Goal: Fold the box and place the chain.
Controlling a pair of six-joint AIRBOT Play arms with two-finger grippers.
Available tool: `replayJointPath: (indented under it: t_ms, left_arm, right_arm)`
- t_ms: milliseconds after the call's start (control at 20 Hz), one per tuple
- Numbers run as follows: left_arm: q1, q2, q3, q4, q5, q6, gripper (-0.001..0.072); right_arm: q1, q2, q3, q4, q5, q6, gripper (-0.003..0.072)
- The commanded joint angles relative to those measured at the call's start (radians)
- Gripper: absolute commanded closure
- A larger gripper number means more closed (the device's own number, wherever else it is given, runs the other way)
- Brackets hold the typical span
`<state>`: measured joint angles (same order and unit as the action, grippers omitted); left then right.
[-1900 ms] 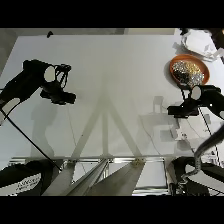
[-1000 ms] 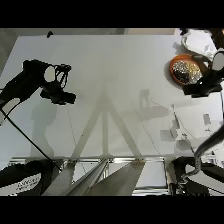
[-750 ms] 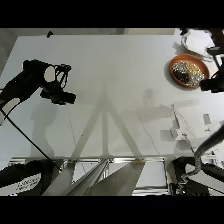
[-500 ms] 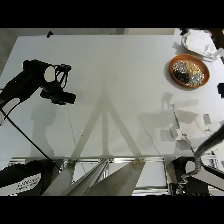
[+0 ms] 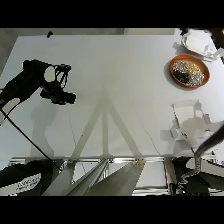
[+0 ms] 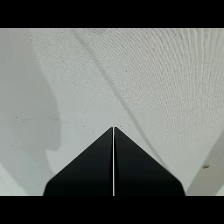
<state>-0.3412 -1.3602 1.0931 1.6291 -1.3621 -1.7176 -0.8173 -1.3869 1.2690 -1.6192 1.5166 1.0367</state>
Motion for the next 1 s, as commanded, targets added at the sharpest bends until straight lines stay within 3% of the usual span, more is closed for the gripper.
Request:
replayJointPath:
  t_ms: [0, 450, 800, 950]
  left_arm:
    - [0.001, 0.0, 0.0, 0.0, 0.0, 0.0, 0.0699]
    - [0.001, 0.0, 0.0, 0.0, 0.0, 0.0, 0.0699]
    - [0.001, 0.0, 0.0, 0.0, 0.0, 0.0, 0.0699]
    - [0.001, 0.0, 0.0, 0.0, 0.0, 0.0, 0.0699]
  right_arm:
    - [-0.035, -0.07, 0.0, -0.083, 0.027, -0.08, 0.0155]
    - [-0.035, -0.175, 0.0, -0.1, 0.039, -0.138, 0.0183]
    - [-0.035, -0.231, -0.01, -0.039, 0.089, -0.183, 0.0441]
    - [-0.035, -0.236, -0.014, 0.026, 0.094, -0.213, 0.0671]
